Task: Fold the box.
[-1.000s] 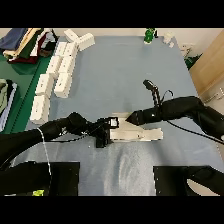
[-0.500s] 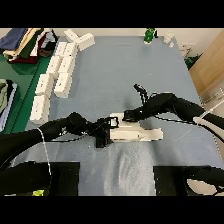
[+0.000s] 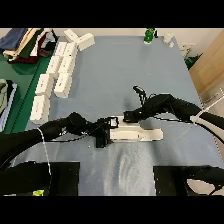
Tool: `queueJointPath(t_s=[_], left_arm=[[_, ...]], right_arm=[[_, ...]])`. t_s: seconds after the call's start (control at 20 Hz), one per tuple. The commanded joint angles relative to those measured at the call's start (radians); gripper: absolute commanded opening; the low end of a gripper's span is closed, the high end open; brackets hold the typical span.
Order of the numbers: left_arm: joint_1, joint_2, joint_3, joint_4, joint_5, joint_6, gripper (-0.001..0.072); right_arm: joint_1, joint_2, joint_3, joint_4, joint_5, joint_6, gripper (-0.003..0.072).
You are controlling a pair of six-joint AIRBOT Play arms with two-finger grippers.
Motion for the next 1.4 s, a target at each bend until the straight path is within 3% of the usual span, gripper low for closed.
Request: queueJointPath(t_s=[0.0,0.45,0.65,0.75,0.95,1.1,1.15,1.2,1.35], left_arm=[[0.0,0.0,0.0,0.0,0.0,0.0,0.0471],[0.0,0.0,0.0,0.0,0.0,0.0,0.0471],[0.0,0.0,0.0,0.0,0.0,0.0,0.0471],[0.0,0.0,0.0,0.0,0.0,0.0,0.0471],[0.0,0.0,0.0,0.0,0.0,0.0,0.0471],[0.0,0.0,0.0,0.0,0.0,0.0,0.0471],[0.0,0.0,0.0,0.0,0.001,0.0,0.0471],[0.0,0.0,0.0,0.0,0.0,0.0,0.0471],[0.0,0.0,0.0,0.0,0.0,0.0,0.0471]], right_arm=[[0.001,-0.001,-0.001,-0.006,0.001,0.0,0.0003],[-0.003,0.017,0.008,-0.007,0.005,-0.001,0.0003],[-0.012,0.162,0.037,-0.044,-0.015,-0.025,0.0002],[-0.012,0.27,0.037,-0.092,-0.104,-0.036,0.0002],[-0.001,0.41,0.016,-0.233,-0.449,-0.137,0.0004],[0.006,0.489,-0.064,-0.307,-0.537,-0.223,0.0005],[0.006,0.516,-0.092,-0.316,-0.545,-0.248,0.0054],[0.005,0.537,-0.116,-0.323,-0.545,-0.263,0.0196],[0.006,0.55,-0.156,-0.39,-0.534,-0.288,0.0364]])
